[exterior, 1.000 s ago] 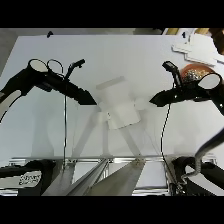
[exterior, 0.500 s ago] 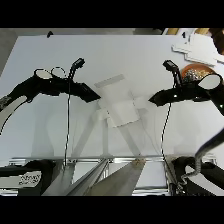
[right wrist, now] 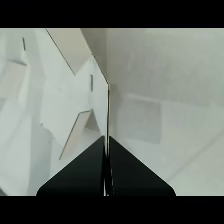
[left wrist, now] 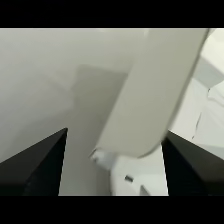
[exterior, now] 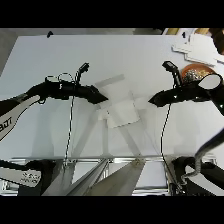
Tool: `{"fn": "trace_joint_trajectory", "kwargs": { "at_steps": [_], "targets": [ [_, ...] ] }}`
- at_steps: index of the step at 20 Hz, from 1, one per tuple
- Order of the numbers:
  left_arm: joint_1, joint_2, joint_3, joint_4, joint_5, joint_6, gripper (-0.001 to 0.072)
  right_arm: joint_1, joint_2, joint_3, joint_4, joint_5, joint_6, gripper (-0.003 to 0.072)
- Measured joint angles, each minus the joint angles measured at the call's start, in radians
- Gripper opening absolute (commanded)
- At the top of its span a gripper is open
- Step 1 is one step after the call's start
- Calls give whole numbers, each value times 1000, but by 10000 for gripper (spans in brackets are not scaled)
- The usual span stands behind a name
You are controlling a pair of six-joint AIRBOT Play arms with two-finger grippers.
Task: Fold the box and place the chain.
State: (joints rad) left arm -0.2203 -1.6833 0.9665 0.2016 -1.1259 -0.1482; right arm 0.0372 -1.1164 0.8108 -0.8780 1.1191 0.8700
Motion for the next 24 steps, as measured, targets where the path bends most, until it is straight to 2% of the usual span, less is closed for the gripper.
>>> {"fn": "trace_joint_trajectory", "kwargs": {
  "at_steps": [4, 8, 9, 10, 13, 15, 16, 17, 20, 24],
  "targets": [
    [-32, -21, 2, -26, -21, 42, 554, 0, 0, 0, 0, 4, 0, 16],
    [-47, -32, 2, -34, -43, 49, 294, 0, 0, 0, 0, 5, 0, 16],
    [-48, -33, 2, -43, -43, 52, 174, 0, 0, 0, 0, 7, 0, 16],
    [-49, -34, 2, -46, -43, 55, -3, 0, 0, 0, 0, 11, 0, 16],
    [-51, -35, 2, -58, -37, 67, 4, 0, 0, 0, 0, 19, -1, 38],
    [-51, -31, 2, -62, -19, 76, 1, 0, 0, 0, -3, 37, -1, 226],
    [-50, -26, 2, -61, -4, 84, 1, 0, 0, 0, -3, 47, 0, 285],
    [-51, -16, 3, -55, -10, 97, 1, 0, 1, 1, 0, 46, 0, 312],
    [-68, 40, 7, 38, -12, 167, 4, 0, 23, 19, 0, 54, 0, 312],
    [-151, 146, 9, 227, -24, 210, 1, 0, 94, 67, -9, 62, 1, 313]
  ]
}}
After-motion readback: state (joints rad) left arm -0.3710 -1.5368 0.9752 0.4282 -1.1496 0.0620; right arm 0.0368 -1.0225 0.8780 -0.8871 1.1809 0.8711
